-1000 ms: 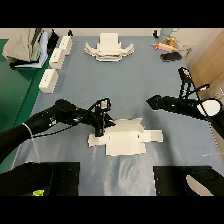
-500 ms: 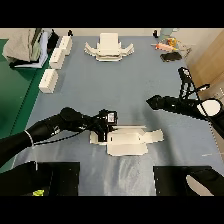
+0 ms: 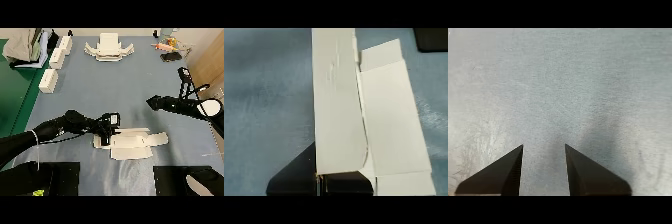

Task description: Fold the box.

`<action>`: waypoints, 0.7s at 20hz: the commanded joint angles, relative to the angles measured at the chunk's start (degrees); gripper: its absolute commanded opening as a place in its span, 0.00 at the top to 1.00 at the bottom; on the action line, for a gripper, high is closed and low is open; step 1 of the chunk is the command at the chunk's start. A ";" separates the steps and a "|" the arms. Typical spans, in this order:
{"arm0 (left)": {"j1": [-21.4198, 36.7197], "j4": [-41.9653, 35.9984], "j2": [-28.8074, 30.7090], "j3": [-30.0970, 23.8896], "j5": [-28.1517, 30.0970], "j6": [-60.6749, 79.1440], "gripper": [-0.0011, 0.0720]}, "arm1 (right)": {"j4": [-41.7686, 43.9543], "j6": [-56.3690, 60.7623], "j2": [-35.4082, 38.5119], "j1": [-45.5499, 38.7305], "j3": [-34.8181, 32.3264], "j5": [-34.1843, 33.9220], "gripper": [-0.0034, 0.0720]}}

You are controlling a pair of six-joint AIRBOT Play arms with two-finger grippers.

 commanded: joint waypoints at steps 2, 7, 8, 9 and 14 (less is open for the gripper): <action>-0.17 2.54 -0.02 -0.04 -4.39 -2.89 0.96 | 0.02 -0.22 -0.02 0.00 0.02 0.07 0.42; -0.04 4.17 1.09 -0.02 -4.07 -6.23 0.96 | 0.02 -0.24 -0.02 0.00 0.02 0.07 0.42; -0.04 4.17 1.16 -0.02 -3.19 -6.23 0.96 | 0.07 -0.22 -0.02 0.00 0.02 0.07 0.42; -0.04 4.17 1.22 0.00 -2.19 -6.25 0.96 | 0.07 -0.22 -0.02 0.00 0.02 0.07 0.42; 4.72 4.17 1.22 2.19 -5.27 -7.82 0.96 | 0.09 -0.22 -0.02 0.00 0.02 0.07 0.42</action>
